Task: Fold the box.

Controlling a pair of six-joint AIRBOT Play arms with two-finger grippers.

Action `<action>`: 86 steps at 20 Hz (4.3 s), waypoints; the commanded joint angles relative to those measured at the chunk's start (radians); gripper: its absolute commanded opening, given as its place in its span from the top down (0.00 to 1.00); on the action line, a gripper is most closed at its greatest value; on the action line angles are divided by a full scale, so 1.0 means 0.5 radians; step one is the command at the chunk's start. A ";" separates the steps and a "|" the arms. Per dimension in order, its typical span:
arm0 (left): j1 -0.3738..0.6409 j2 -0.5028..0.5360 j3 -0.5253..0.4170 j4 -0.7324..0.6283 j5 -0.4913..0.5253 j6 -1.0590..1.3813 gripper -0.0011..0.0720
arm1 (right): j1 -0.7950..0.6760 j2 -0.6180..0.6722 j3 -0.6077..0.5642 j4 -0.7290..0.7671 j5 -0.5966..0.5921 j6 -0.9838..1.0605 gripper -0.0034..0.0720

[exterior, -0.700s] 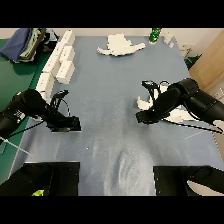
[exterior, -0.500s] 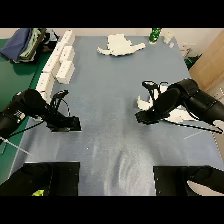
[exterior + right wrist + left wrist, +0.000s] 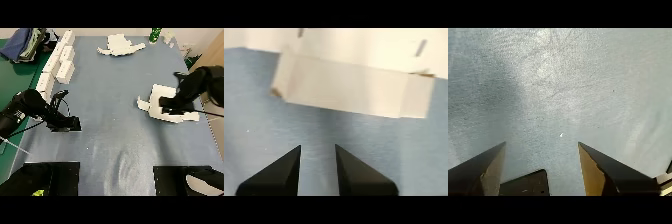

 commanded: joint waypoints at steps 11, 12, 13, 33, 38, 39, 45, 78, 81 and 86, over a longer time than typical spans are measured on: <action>0.002 -0.002 0.002 0.016 0.005 0.178 0.04 | -1.872 -0.746 0.070 0.939 -0.021 -1.597 0.51; 0.001 -0.002 0.002 0.016 0.002 0.208 0.05 | -1.872 -0.797 0.105 0.954 -0.024 -1.617 0.51; 0.001 -0.002 0.002 0.015 0.003 0.210 0.04 | -1.872 -0.832 0.149 0.958 -0.031 -1.617 0.51; 0.000 -0.002 0.002 -0.001 0.035 0.210 0.04 | -1.825 -1.136 0.385 1.032 -0.112 -1.780 0.50; 0.000 -0.003 0.002 -0.001 0.059 0.210 0.04 | -1.669 -1.180 0.385 1.124 -0.150 -1.785 0.53; 0.000 -0.003 0.002 -0.008 0.074 0.210 0.04 | -1.621 -1.180 0.385 1.182 -0.150 -1.796 0.61; 0.000 -0.003 0.002 -0.150 0.096 0.210 0.04 | -1.268 -1.178 0.385 1.243 -0.171 -1.803 0.95; 0.002 -1.133 0.131 -1.420 0.153 1.392 0.16 | 0.531 0.479 -1.217 1.328 1.003 -1.377 0.95; 0.002 -1.276 0.262 -1.474 -0.111 1.495 0.16 | 0.531 0.479 -1.217 1.308 1.003 -1.377 0.95; 0.002 -1.301 0.286 -1.463 -0.336 1.617 0.18 | 0.530 0.479 -1.217 1.290 1.006 -1.377 0.95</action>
